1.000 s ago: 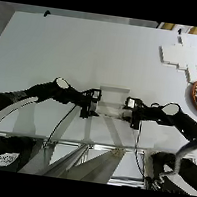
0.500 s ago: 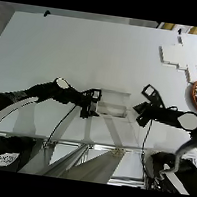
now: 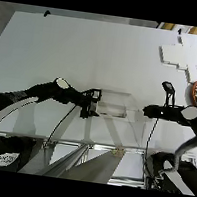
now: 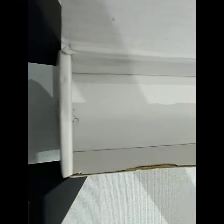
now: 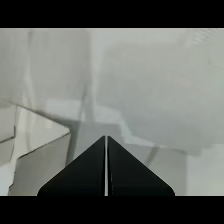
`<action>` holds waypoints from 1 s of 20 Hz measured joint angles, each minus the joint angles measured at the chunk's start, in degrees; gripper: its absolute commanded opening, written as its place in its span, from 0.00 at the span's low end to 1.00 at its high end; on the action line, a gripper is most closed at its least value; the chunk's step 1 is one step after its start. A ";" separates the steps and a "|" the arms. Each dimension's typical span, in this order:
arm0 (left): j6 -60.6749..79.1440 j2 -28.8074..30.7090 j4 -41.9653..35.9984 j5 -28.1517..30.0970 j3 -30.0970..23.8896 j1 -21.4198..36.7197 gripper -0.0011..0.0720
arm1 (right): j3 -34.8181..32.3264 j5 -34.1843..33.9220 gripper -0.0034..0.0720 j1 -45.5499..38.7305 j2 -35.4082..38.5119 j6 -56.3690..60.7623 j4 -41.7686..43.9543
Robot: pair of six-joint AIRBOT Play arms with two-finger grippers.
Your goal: Fold the box and place the chain.
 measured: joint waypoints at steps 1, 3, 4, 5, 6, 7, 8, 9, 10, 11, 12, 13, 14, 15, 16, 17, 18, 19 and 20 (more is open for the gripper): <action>0.00 0.00 0.00 0.00 0.00 0.00 0.06 | 0.00 0.72 0.06 -0.17 -1.51 0.48 0.52; 0.00 0.00 0.00 0.00 0.00 0.00 0.06 | 0.02 1.60 0.06 -0.39 -3.48 1.33 1.22; 0.00 0.00 0.00 0.00 0.00 0.00 0.06 | 0.02 2.14 0.06 -0.46 -4.11 1.44 1.79; 0.00 0.00 0.00 0.00 0.00 0.00 0.06 | 0.02 2.75 0.06 -0.52 -4.50 1.42 2.60; 0.02 0.00 0.02 0.00 0.00 0.00 0.06 | 0.02 3.37 0.06 -0.57 -4.81 0.98 3.72; 0.00 0.00 0.00 0.00 0.00 0.00 0.06 | 0.02 4.17 0.06 -0.59 -5.05 0.22 5.20; 0.00 0.00 0.00 0.00 0.00 0.00 0.06 | 0.02 4.90 0.06 -0.59 -5.20 -0.46 6.73; 0.00 0.00 0.00 0.00 0.00 0.00 0.06 | 0.02 5.60 0.06 -0.61 -5.33 -1.22 8.07; 0.00 -0.02 0.02 -0.02 0.00 0.00 0.06 | 0.02 6.56 0.06 -0.61 -5.38 -1.88 9.22; 0.00 0.00 0.02 0.00 0.00 0.00 0.06 | 0.02 7.54 0.06 -0.61 -5.35 -2.75 10.08; 0.00 0.00 0.02 0.00 0.00 0.00 0.06 | 0.02 8.57 0.06 -0.61 -5.09 -3.54 10.75; 0.00 0.00 0.02 0.00 0.00 0.00 0.06 | 0.02 9.31 0.06 -0.61 -4.57 -4.22 11.37; 0.02 0.00 0.02 0.00 0.00 0.00 0.06 | 0.02 9.90 0.07 -0.61 -3.69 -4.70 11.98; 0.00 -0.02 0.02 0.00 0.00 0.00 0.06 | 0.02 10.34 0.13 -0.61 -2.73 -5.01 12.48; 0.02 -0.02 0.02 0.00 0.00 0.00 0.06 | 0.02 10.71 0.21 -0.61 -1.66 -5.31 13.11; 0.00 -0.02 0.02 0.00 0.00 0.00 0.06 | 0.02 10.99 0.26 -0.61 -0.70 -5.64 13.73; 0.00 0.00 0.02 0.00 0.00 0.00 0.06 | 0.02 11.39 0.32 -0.61 0.24 -5.84 14.43; 0.00 0.00 0.02 0.00 0.00 0.00 0.06 | 0.02 11.69 0.32 -0.61 0.94 -6.12 15.13; 0.00 0.00 0.02 0.00 0.00 0.00 0.06 | 0.02 11.93 0.32 -0.59 1.51 -6.27 15.89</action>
